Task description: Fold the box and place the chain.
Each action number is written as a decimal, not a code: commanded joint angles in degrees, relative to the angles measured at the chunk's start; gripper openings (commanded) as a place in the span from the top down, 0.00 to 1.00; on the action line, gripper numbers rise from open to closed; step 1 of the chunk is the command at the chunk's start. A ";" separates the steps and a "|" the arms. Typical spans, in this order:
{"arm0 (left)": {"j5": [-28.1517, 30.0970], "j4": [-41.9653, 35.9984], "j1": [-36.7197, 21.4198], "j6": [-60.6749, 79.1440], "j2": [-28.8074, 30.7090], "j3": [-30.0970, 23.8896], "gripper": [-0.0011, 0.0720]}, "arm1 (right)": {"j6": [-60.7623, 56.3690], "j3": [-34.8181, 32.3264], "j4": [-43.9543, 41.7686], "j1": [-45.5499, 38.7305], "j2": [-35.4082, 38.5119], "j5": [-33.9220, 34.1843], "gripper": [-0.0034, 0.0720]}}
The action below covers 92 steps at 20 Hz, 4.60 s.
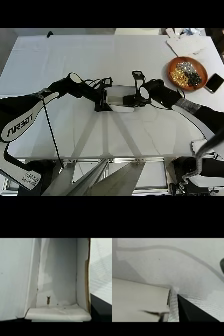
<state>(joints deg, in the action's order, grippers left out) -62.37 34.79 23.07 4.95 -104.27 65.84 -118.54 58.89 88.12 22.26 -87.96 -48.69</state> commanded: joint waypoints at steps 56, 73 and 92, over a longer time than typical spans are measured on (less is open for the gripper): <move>-0.02 -0.04 0.00 -0.09 0.04 -0.02 0.70 | 33.18 27.28 -6.99 -42.60 -21.57 2.16 0.51; 0.00 -0.04 0.00 -0.09 0.04 -0.02 0.70 | 39.56 27.28 -1.31 -40.79 -1.97 -9.55 0.94; 0.00 -0.04 0.00 -0.09 0.07 -0.02 0.70 | 41.05 9.60 -3.34 -21.73 19.19 -24.06 0.94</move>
<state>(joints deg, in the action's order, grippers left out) -62.37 34.74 23.07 4.84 -104.25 65.84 -78.32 70.65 84.42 -5.52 -69.56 -72.03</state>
